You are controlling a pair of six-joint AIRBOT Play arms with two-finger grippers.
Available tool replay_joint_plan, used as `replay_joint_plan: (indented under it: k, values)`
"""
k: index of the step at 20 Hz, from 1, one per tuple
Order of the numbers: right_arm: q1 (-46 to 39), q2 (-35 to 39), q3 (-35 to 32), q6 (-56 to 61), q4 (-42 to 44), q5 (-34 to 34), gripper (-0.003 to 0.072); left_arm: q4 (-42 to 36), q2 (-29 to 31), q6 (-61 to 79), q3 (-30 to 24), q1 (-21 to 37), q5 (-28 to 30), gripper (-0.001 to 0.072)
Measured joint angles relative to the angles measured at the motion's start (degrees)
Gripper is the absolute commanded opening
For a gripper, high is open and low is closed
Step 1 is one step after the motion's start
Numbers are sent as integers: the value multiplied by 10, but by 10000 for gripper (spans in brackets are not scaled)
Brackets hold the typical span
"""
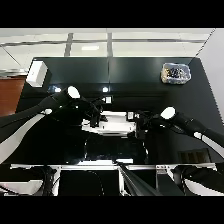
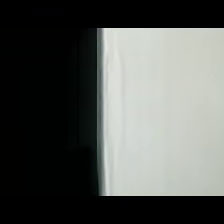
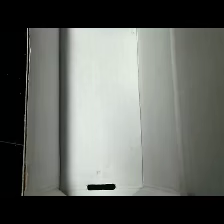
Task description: Fold the box and place the chain.
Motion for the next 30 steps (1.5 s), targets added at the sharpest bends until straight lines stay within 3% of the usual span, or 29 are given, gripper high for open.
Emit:
replay_joint_plan:
  k: [5, 7, 8, 9, 11, 12, 14, 18, 19, 20, 21, 24, 26, 28, 30]
  values:
    - [2, -1, 0, 8, -7, -5, 655, 0, 0, 0, 0, 0, 0, 26]
    - [3, -1, 0, 9, -8, -10, 482, 0, 0, 0, 0, 0, 0, 31]
    - [2, -1, 0, 11, -8, -9, 479, 0, 0, 0, 0, 0, 1, 129]
    - [2, -1, 0, 11, -8, -9, 479, 2, 0, 0, 0, 0, 0, 314]
    - [3, -1, 0, 11, -10, -9, 479, 3, 6, -4, 0, 2, 2, 610]
    - [2, -1, 0, 11, -10, -9, 479, 4, 9, -11, 1, 4, 1, 714]
    - [2, -1, 0, 11, -10, -9, 478, 12, 26, -43, 5, 14, -2, 714]
    - [2, -1, 0, 11, -10, -9, 460, 64, 80, -159, 14, 53, -49, 669]
    - [2, -1, 0, 11, -11, -9, 253, 75, 96, -204, 15, 64, -70, 542]
    - [3, -1, 0, 11, -11, -9, 198, 82, 108, -250, 16, 74, -94, 335]
    - [2, -1, 0, 11, -11, -8, 198, 92, 118, -299, 16, 82, -126, 17]
    - [2, -1, 0, 11, -12, -7, 197, 55, 133, -398, -7, 89, -206, 24]
    - [2, -1, 0, 11, -12, -7, 197, -21, 137, -414, -42, 76, -209, 24]
    - [2, -1, 0, 10, -12, -7, 198, -100, 139, -399, -69, 60, -160, 24]
    - [2, -1, 0, 10, -12, -7, 197, -167, 140, -379, -84, 51, -54, 24]
